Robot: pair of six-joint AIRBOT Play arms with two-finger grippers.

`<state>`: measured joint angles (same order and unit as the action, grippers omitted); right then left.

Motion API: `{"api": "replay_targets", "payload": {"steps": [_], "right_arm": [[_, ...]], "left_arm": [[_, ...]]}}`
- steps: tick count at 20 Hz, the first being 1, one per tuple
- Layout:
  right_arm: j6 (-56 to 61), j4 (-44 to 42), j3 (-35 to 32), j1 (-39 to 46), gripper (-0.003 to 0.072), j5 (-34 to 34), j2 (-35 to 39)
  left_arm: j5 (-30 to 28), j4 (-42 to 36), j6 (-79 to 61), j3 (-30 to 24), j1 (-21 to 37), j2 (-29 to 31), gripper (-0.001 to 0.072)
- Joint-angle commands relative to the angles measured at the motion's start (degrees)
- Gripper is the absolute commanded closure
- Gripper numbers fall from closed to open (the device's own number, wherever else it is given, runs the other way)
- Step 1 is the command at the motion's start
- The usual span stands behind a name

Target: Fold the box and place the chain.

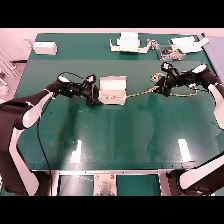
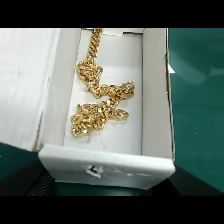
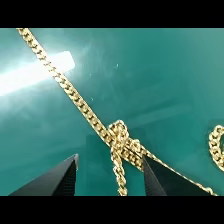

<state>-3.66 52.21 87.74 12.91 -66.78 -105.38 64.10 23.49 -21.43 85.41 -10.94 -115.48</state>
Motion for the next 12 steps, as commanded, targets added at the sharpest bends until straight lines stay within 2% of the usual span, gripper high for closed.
{"api": "replay_targets", "payload": {"steps": [1, 12], "right_arm": [[-1.5, 2.8, 4.3, 0.9, 0.0192, -3.5, -3.7], [-5.7, 0.8, 6.4, -1.3, 0.0193, -3.6, -5.8]], "left_arm": [[0.0, 0.0, 0.0, 0.0, 0.1, 0.0, 0.0371], [0.0, 0.0, 0.0, 0.0, 0.0, 0.0, 0.0371]]}}
